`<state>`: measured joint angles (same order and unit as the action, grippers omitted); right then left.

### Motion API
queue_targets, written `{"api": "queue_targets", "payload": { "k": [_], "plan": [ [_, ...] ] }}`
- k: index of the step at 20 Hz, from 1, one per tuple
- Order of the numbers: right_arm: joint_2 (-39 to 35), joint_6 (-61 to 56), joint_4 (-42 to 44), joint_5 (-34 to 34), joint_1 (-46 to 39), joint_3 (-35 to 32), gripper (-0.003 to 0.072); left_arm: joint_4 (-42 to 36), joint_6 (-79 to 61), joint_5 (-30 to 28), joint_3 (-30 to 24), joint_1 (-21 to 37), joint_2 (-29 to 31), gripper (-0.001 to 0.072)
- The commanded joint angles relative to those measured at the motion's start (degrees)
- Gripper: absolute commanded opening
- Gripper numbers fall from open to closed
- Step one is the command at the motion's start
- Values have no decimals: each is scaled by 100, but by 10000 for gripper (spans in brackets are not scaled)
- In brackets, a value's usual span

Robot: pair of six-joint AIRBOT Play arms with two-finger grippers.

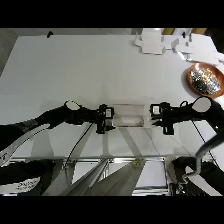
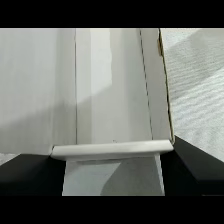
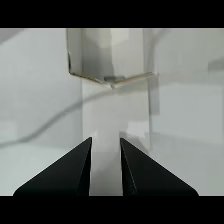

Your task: Fold the box and place the chain.

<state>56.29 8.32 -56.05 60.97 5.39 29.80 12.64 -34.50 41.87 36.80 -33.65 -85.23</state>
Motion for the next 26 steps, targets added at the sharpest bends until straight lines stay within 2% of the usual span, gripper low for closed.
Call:
{"api": "queue_targets", "payload": {
  "k": [1,3,8,13,16,17,19,23,26],
  "plan": [
    [258,894,1027,-538,-9,-310,183,0,0,-2,0,0,4,133],
    [365,905,1290,-826,-9,-330,172,-2,0,0,0,0,4,133],
    [566,1191,1652,-811,37,-332,158,0,0,-2,0,0,4,133],
    [789,1189,1805,-1032,590,-332,158,-2,0,0,0,0,4,133],
    [905,1174,2229,-1110,616,-332,160,-2,0,0,0,0,4,133],
    [953,1167,2341,-1106,616,-332,178,0,0,0,0,0,4,133],
    [1056,1145,2490,-1108,616,-334,323,0,0,0,0,0,4,133],
    [1034,756,2273,-1084,597,-334,339,-2,0,0,0,0,4,133],
    [667,-229,1329,-1062,483,-334,335,-2,0,-2,0,0,4,133]
  ]
}}
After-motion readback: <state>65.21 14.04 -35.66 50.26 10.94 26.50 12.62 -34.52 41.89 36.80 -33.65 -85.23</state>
